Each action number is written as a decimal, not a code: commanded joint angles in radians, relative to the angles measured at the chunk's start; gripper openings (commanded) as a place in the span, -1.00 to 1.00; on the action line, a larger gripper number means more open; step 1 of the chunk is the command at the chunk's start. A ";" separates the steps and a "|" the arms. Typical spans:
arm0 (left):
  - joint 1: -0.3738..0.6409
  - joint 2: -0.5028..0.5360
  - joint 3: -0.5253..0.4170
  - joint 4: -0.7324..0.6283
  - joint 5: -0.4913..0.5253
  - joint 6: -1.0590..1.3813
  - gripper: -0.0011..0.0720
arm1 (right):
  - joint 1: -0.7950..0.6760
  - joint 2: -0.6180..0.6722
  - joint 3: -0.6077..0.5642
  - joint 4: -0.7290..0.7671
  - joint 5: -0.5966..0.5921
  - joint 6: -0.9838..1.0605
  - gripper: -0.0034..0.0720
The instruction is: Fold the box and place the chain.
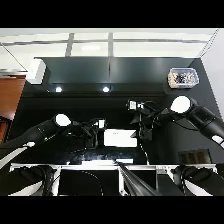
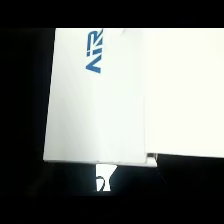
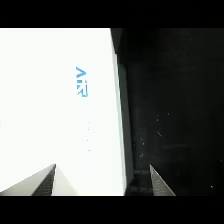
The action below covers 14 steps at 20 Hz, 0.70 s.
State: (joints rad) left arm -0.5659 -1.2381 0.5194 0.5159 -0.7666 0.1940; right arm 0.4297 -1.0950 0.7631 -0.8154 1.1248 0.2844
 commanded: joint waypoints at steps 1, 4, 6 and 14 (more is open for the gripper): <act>0.000 0.000 0.001 0.000 0.000 0.000 0.04 | 0.023 0.026 -0.003 -0.013 0.028 0.027 1.00; 0.000 0.000 0.001 0.000 0.000 0.000 0.04 | 0.063 0.026 -0.005 -0.014 0.045 0.070 1.00; 0.000 0.000 0.001 0.000 0.000 0.000 0.04 | 0.084 0.026 -0.009 -0.035 0.018 0.084 1.00; 0.000 0.000 0.001 0.000 0.000 0.000 0.04 | 0.110 0.026 -0.022 -0.125 -0.053 0.120 1.00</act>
State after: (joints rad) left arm -0.5659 -1.2381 0.5194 0.5156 -0.7666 0.1940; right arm 0.5320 -1.0698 0.7437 -0.9131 1.0885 0.3946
